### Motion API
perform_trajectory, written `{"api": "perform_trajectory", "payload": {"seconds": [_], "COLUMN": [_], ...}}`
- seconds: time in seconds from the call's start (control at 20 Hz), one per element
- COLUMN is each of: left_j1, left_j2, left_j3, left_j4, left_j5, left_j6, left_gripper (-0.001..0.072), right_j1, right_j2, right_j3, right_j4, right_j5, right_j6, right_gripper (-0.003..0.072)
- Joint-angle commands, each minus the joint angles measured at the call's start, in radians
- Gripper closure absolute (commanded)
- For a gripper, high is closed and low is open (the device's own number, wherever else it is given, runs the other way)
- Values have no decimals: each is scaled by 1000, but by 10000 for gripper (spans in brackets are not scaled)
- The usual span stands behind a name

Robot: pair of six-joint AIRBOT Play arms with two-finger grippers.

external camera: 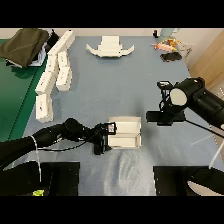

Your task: Fold the box.

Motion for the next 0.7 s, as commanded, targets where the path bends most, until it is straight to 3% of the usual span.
{"api": "perform_trajectory", "payload": {"seconds": [0.0, 0.2, 0.3, 0.5, 0.65], "left_j1": [0, 0, 0, 0, 0], "left_j2": [0, 0, 0, 0, 0], "left_j3": [1, 1, 1, 1, 1], "left_j4": [0, 0, 0, 0, 0], "left_j5": [0, 0, 0, 0, 0], "left_j6": [0, 0, 0, 0, 0], "left_gripper": [178, 178, 178, 178, 178], "right_j1": [-228, -431, -470, -461, -438], "right_j2": [-85, -292, -379, -507, -526], "right_j3": [-11, -10, -10, -10, -10], "right_j4": [311, 875, 1049, 1127, 1127], "right_j5": [-67, -31, 19, 138, 185], "right_j6": [-344, -743, -835, -924, -984], "right_gripper": [682, 682, 682, 682, 681]}}
